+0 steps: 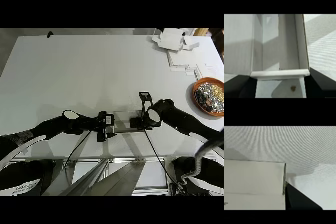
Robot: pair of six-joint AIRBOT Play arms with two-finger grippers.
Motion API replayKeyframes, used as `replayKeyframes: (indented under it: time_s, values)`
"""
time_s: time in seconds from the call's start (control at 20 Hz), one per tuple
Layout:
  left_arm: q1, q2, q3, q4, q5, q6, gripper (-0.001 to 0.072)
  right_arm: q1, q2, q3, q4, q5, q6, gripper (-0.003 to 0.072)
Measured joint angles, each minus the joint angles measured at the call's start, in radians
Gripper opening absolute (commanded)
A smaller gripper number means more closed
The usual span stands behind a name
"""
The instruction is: Fold the box and place the chain.
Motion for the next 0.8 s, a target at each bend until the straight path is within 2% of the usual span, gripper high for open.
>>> replayKeyframes:
  time_s: [0.1,0.25,0.35,0.45,0.5,0.55,0.7,0.75,0.8]
  values:
    - [0.0,0.0,0.0,0.0,0.0,0.0,0.014,0.0,-0.002,0.0,-0.008,0.008,0.006,0.002]
    - [0.0,0.0,0.0,0.0,0.0,-0.001,0.014,0.0,-0.004,0.001,-0.008,0.008,0.006,0.0022]
    - [0.0,0.0,0.0,-0.001,0.001,-0.001,0.014,0.0,-0.005,0.001,-0.008,0.008,0.006,0.0137]
    - [0.0,0.0,0.0,-0.001,0.001,-0.002,0.014,0.0,-0.006,0.0,-0.003,0.0,0.005,0.0135]
    - [0.0,0.0,0.0,-0.001,0.002,-0.002,0.014,0.0,-0.006,0.0,-0.004,0.0,0.005,0.0105]
    - [0.0,0.0,0.0,-0.001,0.002,-0.002,0.014,0.0,-0.006,0.0,-0.006,0.001,0.005,0.0032]
    - [0.0,0.0,0.0,-0.001,0.002,-0.002,0.014,0.0,-0.006,0.0,-0.01,0.005,0.006,0.0022]
    - [0.0,0.0,0.0,-0.001,0.002,-0.002,0.014,0.0,-0.005,0.0,-0.009,0.005,0.006,0.0059]
    - [0.0,0.0,0.0,-0.001,0.002,-0.002,0.014,0.0,-0.005,0.0,-0.009,0.004,0.005,0.0179]
